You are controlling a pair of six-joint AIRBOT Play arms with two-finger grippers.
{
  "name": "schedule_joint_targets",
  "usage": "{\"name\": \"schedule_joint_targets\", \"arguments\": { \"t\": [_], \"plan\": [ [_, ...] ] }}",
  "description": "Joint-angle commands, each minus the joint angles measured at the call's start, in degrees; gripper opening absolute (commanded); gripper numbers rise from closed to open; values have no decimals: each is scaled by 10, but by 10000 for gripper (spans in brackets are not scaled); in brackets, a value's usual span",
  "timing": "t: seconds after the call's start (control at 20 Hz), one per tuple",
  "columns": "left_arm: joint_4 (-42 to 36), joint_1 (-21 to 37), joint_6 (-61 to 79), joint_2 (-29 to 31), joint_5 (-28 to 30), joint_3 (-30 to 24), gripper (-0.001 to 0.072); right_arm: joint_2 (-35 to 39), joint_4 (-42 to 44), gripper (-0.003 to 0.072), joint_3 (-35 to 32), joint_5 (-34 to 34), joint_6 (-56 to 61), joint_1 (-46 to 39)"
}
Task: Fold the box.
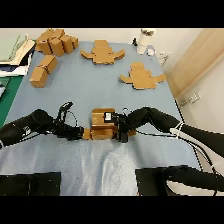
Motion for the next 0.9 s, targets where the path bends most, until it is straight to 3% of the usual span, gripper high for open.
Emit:
{"name": "schedule_joint_targets", "arguments": {
  "t": [0.0, 0.15, 0.2, 0.25, 0.3, 0.5, 0.7, 0.75, 0.8, 0.85],
  "plan": [
    [-10, -5, 3, 19, -14, 14, 13, 0, 0, 458, 0, 0, 0, 0],
    [-11, -5, -11, 23, -37, 35, 15, 0, 0, 458, 0, 0, 0, 0],
    [-11, -5, -12, 23, -45, 42, 94, 0, 0, 458, 0, 0, 0, 0],
    [-11, -5, -19, 23, -47, 48, 325, 0, 0, 458, 0, 0, 0, 0],
    [-11, -5, -23, 23, -45, 51, 283, 0, 0, 458, 0, 0, 0, 0],
    [-29, -5, -22, 17, -42, 53, 314, 0, 0, 458, 0, 0, 0, 0],
    [-115, -6, 42, 0, -41, 53, 315, 0, 0, 458, 0, 0, 0, 0],
    [-126, -6, 52, -6, -41, 53, 403, 0, 0, 458, 0, 0, 0, 0],
    [-132, -6, 52, -13, -42, 53, 543, 0, 0, 458, 0, 0, 0, 0],
    [-130, -6, 52, -18, -41, 53, 540, 0, 0, 458, 0, 0, 0, 0]
  ]
}}
